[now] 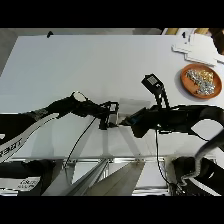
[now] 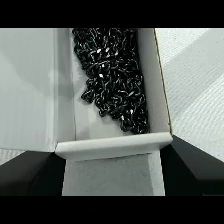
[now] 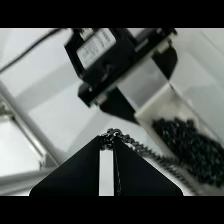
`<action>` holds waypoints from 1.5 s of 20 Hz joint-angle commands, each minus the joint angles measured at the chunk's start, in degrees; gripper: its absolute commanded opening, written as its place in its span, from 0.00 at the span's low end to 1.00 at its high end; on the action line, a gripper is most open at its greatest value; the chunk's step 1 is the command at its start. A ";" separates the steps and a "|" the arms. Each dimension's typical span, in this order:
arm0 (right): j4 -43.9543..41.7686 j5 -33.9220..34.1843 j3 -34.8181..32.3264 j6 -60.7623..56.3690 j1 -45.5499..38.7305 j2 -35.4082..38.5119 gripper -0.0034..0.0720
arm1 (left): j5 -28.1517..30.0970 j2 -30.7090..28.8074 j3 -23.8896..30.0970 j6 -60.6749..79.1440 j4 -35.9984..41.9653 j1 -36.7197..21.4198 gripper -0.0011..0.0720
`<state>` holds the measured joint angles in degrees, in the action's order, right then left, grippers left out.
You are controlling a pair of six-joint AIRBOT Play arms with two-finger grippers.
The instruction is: Fold the box and place the chain.
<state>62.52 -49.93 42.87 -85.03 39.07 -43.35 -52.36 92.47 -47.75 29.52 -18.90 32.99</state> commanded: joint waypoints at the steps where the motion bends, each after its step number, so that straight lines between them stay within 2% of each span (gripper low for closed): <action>1: -1.97 7.63 0.07 1.64 1.09 -1.09 0.07 | 0.02 -0.04 -0.04 0.02 0.00 -0.04 0.30; 6: -2.38 14.99 0.07 3.50 1.07 -1.44 0.07 | 0.02 -0.04 -0.04 0.02 0.00 -0.04 0.30; 14: 5.66 9.11 0.07 -0.46 -0.79 -1.53 0.07 | 0.02 -0.04 -0.04 0.02 0.00 -0.04 0.30; 18: 3.15 10.10 0.24 -0.04 -6.82 -0.70 0.07 | 0.02 -0.04 -0.04 0.02 0.00 -0.04 0.30; 22: -2.56 10.45 0.46 7.04 -11.02 1.92 0.07 | 0.00 -0.04 -0.04 0.02 0.00 -0.04 0.30; 30: -2.84 2.25 0.81 12.61 -11.67 1.64 0.06 | 0.00 -0.04 -0.04 0.02 0.00 -0.04 0.30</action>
